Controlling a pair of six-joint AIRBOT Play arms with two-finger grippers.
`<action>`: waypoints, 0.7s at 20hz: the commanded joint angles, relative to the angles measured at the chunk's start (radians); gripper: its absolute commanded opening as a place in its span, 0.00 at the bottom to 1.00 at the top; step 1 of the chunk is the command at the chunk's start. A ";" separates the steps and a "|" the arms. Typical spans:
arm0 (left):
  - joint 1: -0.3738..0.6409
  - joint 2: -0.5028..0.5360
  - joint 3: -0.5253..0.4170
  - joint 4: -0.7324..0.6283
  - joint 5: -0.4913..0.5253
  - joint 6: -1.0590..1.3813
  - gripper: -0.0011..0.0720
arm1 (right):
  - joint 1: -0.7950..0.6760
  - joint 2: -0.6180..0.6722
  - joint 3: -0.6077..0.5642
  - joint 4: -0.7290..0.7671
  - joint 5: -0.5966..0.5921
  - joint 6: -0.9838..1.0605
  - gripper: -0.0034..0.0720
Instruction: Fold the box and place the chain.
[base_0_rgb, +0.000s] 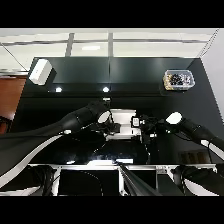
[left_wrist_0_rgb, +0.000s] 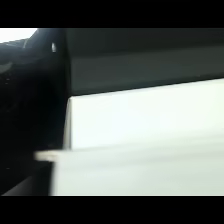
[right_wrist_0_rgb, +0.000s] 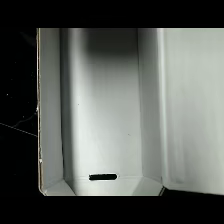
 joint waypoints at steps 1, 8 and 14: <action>0.006 -0.008 0.013 0.020 -0.016 -0.025 0.49 | 0.001 0.000 0.001 0.000 0.000 0.000 0.62; 0.005 -0.032 0.013 0.014 -0.013 -0.028 0.38 | 0.001 0.000 0.001 0.000 0.000 0.000 0.62; 0.005 -0.032 0.013 0.014 -0.014 -0.029 0.31 | 0.001 0.000 0.001 0.000 0.000 0.000 0.62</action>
